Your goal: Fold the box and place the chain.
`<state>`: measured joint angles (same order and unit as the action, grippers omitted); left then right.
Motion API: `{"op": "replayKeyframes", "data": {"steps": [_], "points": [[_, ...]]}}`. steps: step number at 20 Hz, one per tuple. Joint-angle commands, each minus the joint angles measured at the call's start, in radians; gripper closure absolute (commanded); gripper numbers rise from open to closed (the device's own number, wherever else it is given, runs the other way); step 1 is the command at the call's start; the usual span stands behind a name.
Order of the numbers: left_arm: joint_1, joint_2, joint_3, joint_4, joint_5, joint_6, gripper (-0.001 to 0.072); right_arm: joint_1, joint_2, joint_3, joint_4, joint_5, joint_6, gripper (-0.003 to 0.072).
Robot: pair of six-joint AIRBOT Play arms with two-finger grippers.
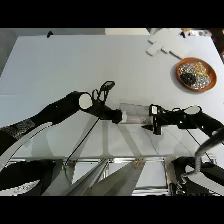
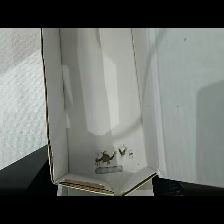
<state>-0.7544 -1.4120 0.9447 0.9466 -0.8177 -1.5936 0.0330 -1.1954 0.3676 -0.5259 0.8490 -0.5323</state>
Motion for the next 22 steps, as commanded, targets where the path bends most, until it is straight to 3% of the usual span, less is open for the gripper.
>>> {"op": "replayKeyframes", "data": {"steps": [1, 7, 13, 17, 22], "points": [[-0.027, -0.032, 0.061, 0.075, -0.006, -0.110, 0.0195, 0.000, 0.000, 0.000, 0.000, 0.000, 0.000, 0.0280], [-0.058, -0.084, 0.128, 0.147, -0.064, -0.206, 0.0195, 0.000, 0.000, 0.000, 0.000, 0.000, 0.000, 0.0280], [-0.096, -0.169, 0.260, 0.245, -0.193, -0.332, 0.0195, 0.000, 0.000, 0.000, 0.000, 0.000, 0.000, 0.0280], [-0.127, -0.234, 0.359, 0.261, -0.226, -0.405, 0.0196, 0.000, 0.000, 0.000, 0.000, 0.000, 0.000, 0.0280], [-0.135, -0.268, 0.381, 0.293, -0.265, -0.521, 0.0196, 0.000, 0.000, 0.000, 0.000, 0.000, 0.000, 0.0280]]}}
